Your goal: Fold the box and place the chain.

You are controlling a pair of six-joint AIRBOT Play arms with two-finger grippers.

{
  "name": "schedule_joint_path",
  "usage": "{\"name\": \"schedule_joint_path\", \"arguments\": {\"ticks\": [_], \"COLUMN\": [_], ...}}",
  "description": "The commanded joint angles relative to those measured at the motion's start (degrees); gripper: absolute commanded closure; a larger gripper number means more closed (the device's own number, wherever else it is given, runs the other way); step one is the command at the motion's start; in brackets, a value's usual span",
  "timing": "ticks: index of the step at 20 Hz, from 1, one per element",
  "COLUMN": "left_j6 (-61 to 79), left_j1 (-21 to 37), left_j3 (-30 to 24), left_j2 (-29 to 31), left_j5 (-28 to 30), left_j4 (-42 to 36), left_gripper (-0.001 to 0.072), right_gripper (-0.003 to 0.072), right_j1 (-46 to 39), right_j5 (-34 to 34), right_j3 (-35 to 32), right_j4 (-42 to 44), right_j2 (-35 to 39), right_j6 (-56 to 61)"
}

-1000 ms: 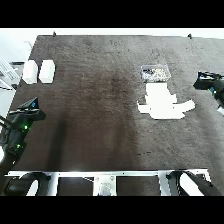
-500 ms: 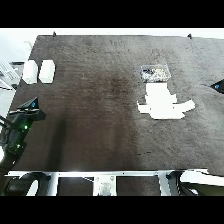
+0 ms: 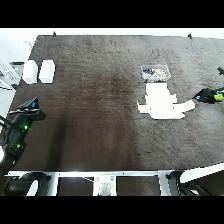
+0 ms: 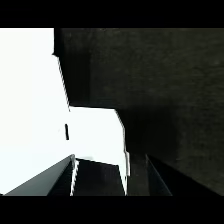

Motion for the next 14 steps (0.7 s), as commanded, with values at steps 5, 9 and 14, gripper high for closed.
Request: {"name": "schedule_joint_path", "arguments": {"ticks": [5,9,14], "left_j6": [0.02,0.02,0.02], "left_j1": [0.04,0.04,0.04], "left_j3": [-0.02,-0.02,-0.02], "left_j2": [0.02,0.02,0.04], "left_j5": [0.02,0.02,0.00], "left_j4": [0.02,0.02,0.02], "left_gripper": [0.0690,0.0689,0.0689], "right_gripper": [0.0140,0.0141,0.0172], "right_j1": [1.73,1.73,1.75], "right_j5": [1.57,7.15,7.63], "right_j3": [0.68,0.68,0.66], "right_j4": [-1.09,0.35,5.95], "right_j2": [-4.63,-6.38,-9.40], "right_j6": [-0.20,-1.97,-2.99]}}
